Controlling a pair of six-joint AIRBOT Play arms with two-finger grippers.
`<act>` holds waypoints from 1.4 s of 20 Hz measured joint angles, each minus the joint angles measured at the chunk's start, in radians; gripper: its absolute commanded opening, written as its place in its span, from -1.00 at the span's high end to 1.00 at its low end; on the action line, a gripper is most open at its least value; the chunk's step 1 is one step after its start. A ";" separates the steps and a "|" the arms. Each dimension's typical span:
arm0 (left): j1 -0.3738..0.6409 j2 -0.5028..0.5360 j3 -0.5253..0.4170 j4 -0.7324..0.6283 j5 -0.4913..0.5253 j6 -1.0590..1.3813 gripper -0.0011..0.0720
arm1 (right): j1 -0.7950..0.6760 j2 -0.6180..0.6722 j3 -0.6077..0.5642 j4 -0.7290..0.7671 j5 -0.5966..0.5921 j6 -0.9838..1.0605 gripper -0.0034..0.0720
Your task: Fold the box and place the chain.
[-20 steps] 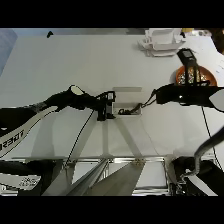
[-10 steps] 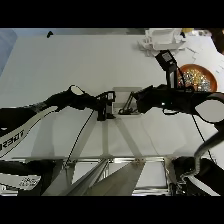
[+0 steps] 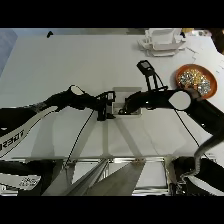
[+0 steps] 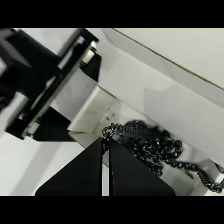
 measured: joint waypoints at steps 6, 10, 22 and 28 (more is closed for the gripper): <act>0.000 0.000 0.000 0.000 0.000 0.000 0.94 | 0.000 -0.111 0.000 0.002 0.006 -0.020 0.83; 0.000 0.000 0.000 0.000 0.000 0.000 0.94 | 0.000 -0.132 0.000 0.000 0.010 -0.026 0.38; 0.000 0.000 0.000 0.000 0.000 0.000 0.94 | -0.294 0.113 0.002 -0.148 0.084 0.011 0.38; 0.000 0.000 0.000 0.000 0.000 0.000 0.94 | -0.401 0.001 0.002 -0.322 0.090 0.153 0.33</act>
